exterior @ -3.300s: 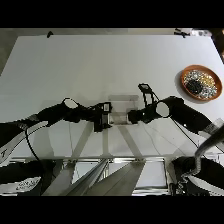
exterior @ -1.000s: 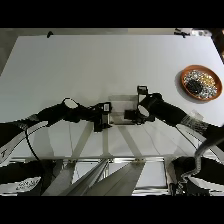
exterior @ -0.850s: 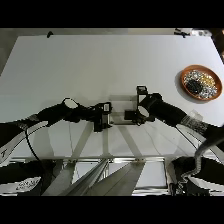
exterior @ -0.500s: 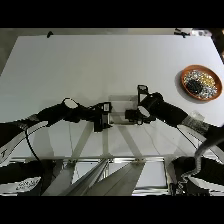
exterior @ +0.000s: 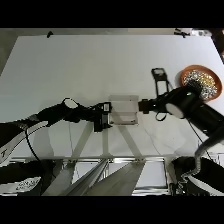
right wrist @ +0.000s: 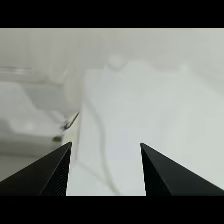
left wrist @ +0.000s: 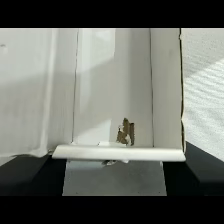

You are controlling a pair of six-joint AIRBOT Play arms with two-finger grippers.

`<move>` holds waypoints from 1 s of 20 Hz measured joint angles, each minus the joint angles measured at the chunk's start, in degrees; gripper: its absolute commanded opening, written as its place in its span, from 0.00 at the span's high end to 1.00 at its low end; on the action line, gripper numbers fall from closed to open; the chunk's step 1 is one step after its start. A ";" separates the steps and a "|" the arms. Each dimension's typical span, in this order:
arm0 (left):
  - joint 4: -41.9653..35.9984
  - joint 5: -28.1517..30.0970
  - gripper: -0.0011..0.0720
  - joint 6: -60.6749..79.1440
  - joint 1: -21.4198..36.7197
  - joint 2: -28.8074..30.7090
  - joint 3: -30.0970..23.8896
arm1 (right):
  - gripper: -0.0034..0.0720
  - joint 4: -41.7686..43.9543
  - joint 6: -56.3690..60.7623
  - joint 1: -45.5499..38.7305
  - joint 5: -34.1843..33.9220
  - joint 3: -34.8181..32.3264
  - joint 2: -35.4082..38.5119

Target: Fold the box and place the chain.

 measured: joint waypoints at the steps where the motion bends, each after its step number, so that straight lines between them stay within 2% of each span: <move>1: 0.00 0.00 0.70 0.00 0.00 0.00 0.00 | 0.36 -0.59 -2.29 -3.80 -1.07 0.00 1.57; 5: 0.00 0.00 0.70 0.00 0.00 0.00 0.00 | 0.36 -0.85 -13.79 -24.50 -5.55 0.04 2.21; 8: 0.02 0.00 0.70 0.02 0.00 0.00 0.00 | 0.36 0.81 -23.04 -40.87 -9.84 1.44 -2.34; 10: 0.02 0.00 0.70 0.00 0.00 0.00 0.00 | 0.36 2.12 -27.85 -48.85 -12.04 3.72 -7.10; 14: 0.02 0.00 0.70 0.02 0.00 0.00 0.00 | 0.36 3.76 -33.18 -55.93 -14.58 9.55 -17.64; 20: 0.02 0.00 0.70 0.02 0.00 0.00 0.00 | 0.36 5.60 -34.97 -57.16 -18.99 13.70 -28.96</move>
